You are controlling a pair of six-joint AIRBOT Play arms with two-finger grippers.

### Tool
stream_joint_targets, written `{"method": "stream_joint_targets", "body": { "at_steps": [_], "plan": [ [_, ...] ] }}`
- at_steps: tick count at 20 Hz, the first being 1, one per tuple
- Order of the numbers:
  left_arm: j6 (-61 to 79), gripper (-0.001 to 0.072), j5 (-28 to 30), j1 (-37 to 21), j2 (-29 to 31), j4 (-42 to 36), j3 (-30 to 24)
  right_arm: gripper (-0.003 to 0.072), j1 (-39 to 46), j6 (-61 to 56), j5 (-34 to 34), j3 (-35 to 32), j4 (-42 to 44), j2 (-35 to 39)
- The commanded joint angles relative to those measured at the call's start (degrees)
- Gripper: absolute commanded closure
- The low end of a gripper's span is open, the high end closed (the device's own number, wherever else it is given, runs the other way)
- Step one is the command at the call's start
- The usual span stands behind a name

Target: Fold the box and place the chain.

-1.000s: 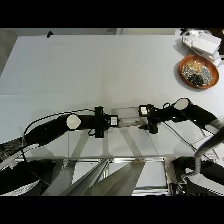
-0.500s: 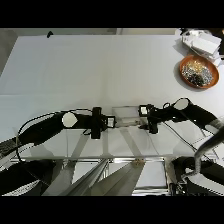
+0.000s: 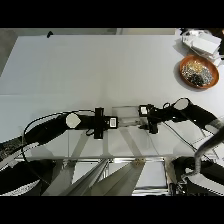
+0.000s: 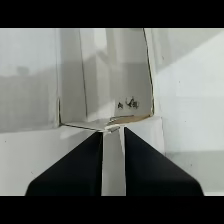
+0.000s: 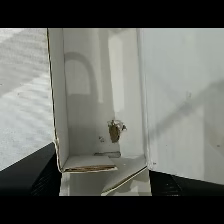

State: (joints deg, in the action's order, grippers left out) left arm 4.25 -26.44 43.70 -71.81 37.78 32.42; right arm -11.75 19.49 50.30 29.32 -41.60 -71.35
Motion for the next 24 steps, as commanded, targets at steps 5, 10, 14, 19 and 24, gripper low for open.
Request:
{"method": "stream_joint_targets", "body": {
  "at_steps": [5, 10, 14, 19, 24],
  "plan": [
    [0.5, 0.0578, 5.4, 1.7, -0.7, -3.2, 1.3, 0.0368, 0.0, 0.0, 0.0, 0.1, 0.0, 0.0],
    [0.7, 0.0575, 8.3, 4.5, -2.0, -5.2, 1.4, 0.0368, 0.0, 0.0, 0.0, 0.1, 0.0, 0.0],
    [0.7, 0.0541, 8.9, 5.4, -3.5, -6.1, 1.3, 0.0368, 0.0, 0.0, 0.0, 0.1, 0.0, 0.0],
    [0.7, 0.0358, 10.0, 5.4, -3.5, -6.0, 1.3, 0.0368, 0.0, 0.0, 0.0, 0.0, 0.0, 0.0],
    [0.0, 0.0576, 8.8, 4.7, -2.0, -6.0, 1.2, 0.0368, 0.0, 0.0, 0.0, 0.1, 0.0, 0.0]
  ]
}}
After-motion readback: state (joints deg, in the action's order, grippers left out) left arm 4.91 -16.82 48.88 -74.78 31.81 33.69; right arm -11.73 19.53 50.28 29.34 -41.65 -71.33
